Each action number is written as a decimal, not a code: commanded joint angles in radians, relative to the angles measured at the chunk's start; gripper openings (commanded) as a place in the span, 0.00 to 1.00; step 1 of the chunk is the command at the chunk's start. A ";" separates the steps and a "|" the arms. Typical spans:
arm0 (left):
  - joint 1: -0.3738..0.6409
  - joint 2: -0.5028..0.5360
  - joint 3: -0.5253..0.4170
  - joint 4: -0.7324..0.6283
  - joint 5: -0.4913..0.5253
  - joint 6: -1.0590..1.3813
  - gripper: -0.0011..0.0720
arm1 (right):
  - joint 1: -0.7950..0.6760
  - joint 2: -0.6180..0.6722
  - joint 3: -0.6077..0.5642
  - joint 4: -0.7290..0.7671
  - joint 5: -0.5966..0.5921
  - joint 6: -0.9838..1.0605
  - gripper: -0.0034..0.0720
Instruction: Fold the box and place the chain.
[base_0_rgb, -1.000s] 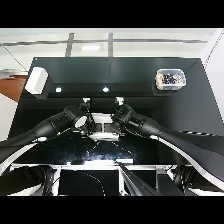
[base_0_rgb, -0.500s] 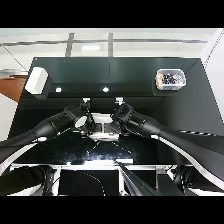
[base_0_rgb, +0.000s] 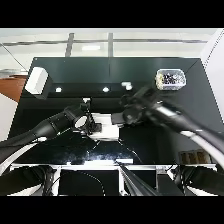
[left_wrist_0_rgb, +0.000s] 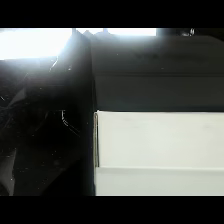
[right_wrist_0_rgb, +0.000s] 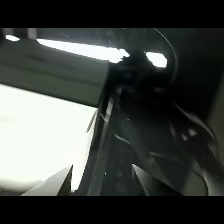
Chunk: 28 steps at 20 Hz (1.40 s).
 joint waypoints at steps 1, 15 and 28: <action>0.001 0.000 0.000 0.002 0.004 0.001 0.06 | -0.150 0.183 0.006 0.000 -0.034 -0.171 0.62; 0.001 0.000 0.000 0.002 0.022 0.001 0.06 | -0.809 -0.164 0.098 -0.219 0.460 -0.365 0.97; 0.001 -0.001 0.000 0.000 0.031 0.001 0.06 | -0.809 -0.595 0.411 -0.120 0.329 -0.377 0.80</action>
